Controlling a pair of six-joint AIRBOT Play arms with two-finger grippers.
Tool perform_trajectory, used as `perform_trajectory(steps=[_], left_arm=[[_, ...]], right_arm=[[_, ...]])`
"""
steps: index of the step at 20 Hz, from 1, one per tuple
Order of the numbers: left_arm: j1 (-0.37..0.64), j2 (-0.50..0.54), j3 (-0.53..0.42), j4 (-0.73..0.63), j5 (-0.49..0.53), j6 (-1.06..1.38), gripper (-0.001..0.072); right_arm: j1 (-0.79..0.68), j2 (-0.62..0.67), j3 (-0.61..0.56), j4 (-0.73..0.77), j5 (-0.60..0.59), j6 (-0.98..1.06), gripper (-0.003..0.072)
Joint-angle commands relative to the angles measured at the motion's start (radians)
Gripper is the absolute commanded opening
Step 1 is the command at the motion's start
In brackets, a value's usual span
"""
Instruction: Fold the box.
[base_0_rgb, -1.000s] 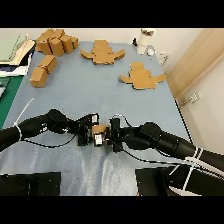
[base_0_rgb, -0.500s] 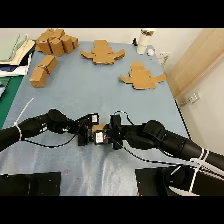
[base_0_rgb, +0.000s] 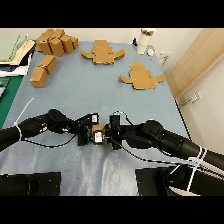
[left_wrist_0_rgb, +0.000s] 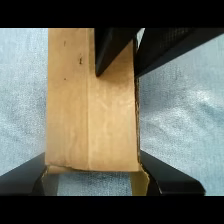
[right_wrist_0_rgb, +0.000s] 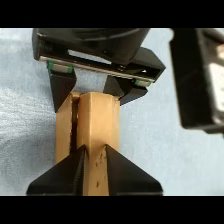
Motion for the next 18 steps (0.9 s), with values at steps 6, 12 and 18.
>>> perform_trajectory(steps=[6,12,18], left_arm=[[0.000,0.000,0.001,0.001,0.000,0.002,0.0462],[0.000,0.000,0.001,0.001,0.000,0.002,0.0462],[0.000,0.000,0.001,0.001,0.000,0.002,0.0462]], right_arm=[[0.000,-0.008,0.000,0.055,-0.072,0.000,0.0190],[0.000,-0.026,-0.001,0.080,-0.096,0.000,0.0202],[-0.006,0.108,0.041,0.080,-0.216,0.264,0.0240]])
